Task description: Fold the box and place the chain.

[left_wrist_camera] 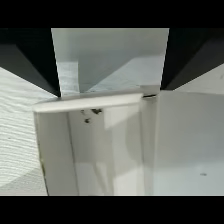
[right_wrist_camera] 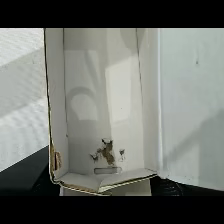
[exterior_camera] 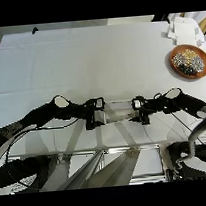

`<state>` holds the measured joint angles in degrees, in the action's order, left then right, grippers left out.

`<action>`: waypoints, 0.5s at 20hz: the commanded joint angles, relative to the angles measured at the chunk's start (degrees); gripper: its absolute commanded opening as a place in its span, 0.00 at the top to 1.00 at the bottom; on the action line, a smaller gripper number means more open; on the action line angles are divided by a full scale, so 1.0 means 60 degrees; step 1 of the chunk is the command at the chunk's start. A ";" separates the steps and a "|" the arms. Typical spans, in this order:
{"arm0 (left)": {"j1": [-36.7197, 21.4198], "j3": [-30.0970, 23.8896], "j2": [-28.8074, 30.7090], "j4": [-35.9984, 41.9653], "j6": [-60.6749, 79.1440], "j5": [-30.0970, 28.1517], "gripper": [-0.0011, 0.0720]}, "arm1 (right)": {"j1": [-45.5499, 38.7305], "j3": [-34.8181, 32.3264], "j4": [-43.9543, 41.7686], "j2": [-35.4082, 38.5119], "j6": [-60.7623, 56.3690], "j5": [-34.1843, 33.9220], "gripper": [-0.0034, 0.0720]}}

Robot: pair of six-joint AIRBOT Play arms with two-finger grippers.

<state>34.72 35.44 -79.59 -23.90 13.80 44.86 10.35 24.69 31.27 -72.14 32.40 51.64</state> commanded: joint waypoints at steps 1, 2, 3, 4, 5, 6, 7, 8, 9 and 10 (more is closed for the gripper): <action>0.0004 -0.0004 -0.0004 -0.0244 -0.0055 0.0226 0.02 | 0.0000 0.0011 -0.0007 0.0007 0.0004 -0.0004 0.53; 0.0004 -0.0004 -0.0004 -0.0244 -0.0055 0.0295 0.02 | 0.0000 0.0011 -0.0007 0.0007 0.0004 -0.0004 0.53; 0.0004 -0.0004 -0.0004 -0.0244 -0.0051 0.0382 0.02 | 0.0000 0.0011 -0.0007 0.0007 0.0004 -0.0004 0.53; 0.0004 -0.0004 -0.0004 -0.0244 -0.0051 0.0382 0.02 | 0.0000 0.0011 -0.0007 0.0007 0.0004 -0.0004 0.53; 0.0004 -0.0004 -0.0004 -0.0240 -0.0051 0.0339 0.02 | 0.0000 0.0011 -0.0007 0.0007 0.0004 -0.0004 0.53; 0.0004 -0.0004 -0.0007 -0.0240 -0.0055 0.0288 0.02 | 0.0000 0.0011 -0.0007 0.0007 0.0004 -0.0004 0.53; 0.0007 -0.0004 -0.0011 -0.0233 -0.0055 0.0211 0.02 | 0.0000 0.0011 -0.0007 0.0007 0.0004 0.0000 0.53; 0.0036 -0.0004 -0.0033 -0.0149 -0.0124 0.0084 0.02 | 0.0000 0.0011 -0.0007 0.0007 0.0004 -0.0004 0.53; 0.0117 -0.0004 -0.0076 -0.0062 -0.0423 -0.0171 0.02 | 0.0000 0.0011 -0.0007 0.0007 0.0004 -0.0004 0.53; 0.0182 -0.0004 -0.0127 -0.0018 -0.0597 -0.0346 0.02 | 0.0000 0.0011 -0.0007 0.0007 0.0004 -0.0004 0.53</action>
